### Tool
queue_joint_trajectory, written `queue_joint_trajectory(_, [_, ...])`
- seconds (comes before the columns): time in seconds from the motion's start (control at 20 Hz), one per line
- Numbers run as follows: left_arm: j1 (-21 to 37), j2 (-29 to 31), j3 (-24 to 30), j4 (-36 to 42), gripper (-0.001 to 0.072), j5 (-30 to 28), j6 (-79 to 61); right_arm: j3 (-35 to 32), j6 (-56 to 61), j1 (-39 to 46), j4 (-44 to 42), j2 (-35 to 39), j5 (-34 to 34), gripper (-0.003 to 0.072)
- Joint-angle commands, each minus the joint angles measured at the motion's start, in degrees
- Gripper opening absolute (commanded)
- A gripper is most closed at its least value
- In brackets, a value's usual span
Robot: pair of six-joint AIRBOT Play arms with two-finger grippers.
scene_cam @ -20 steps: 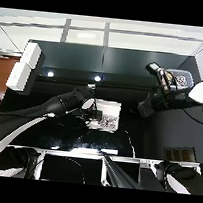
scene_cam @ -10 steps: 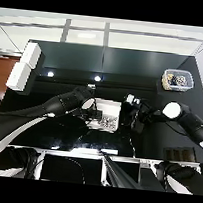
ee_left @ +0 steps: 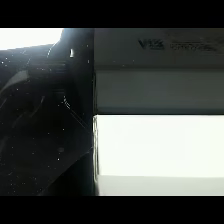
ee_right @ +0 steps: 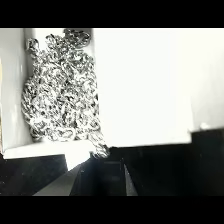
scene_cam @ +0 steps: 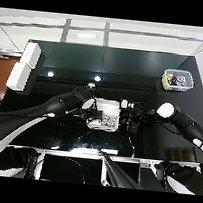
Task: Fold the box and place the chain.
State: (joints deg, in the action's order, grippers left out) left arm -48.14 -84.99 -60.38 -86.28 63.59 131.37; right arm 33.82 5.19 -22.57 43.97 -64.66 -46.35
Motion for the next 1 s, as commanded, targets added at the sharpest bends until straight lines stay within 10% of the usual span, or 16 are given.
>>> queue_joint_trajectory(0.0, [0.0, 0.0, 0.0, 0.0, 0.0028, -0.1, 0.0, 0.0, -1.1, -0.1, -1.4, -1.0, 0.1, 0.0311])
queue_joint_trajectory(0.3, [0.0, 0.0, 0.0, 0.0, 0.0028, -0.1, 0.0, 0.0, -1.4, -0.1, -4.3, -1.7, 2.1, 0.0307])
queue_joint_trajectory(0.4, [0.0, 0.0, 0.0, 0.0, 0.0028, -0.1, 0.0, 0.0, -1.4, -0.1, -4.3, -1.7, 2.0, 0.0099])
queue_joint_trajectory(0.6, [0.0, 0.0, 0.0, 0.0, 0.0028, -0.1, 0.0, 0.0, -1.3, -0.1, -4.3, -1.7, 2.0, 0.0011])
queue_joint_trajectory(0.95, [0.0, 0.0, 0.0, 0.0, 0.0028, -0.1, 0.0, 2.3, 19.2, 2.1, 9.6, 0.9, -4.3, 0.0010])
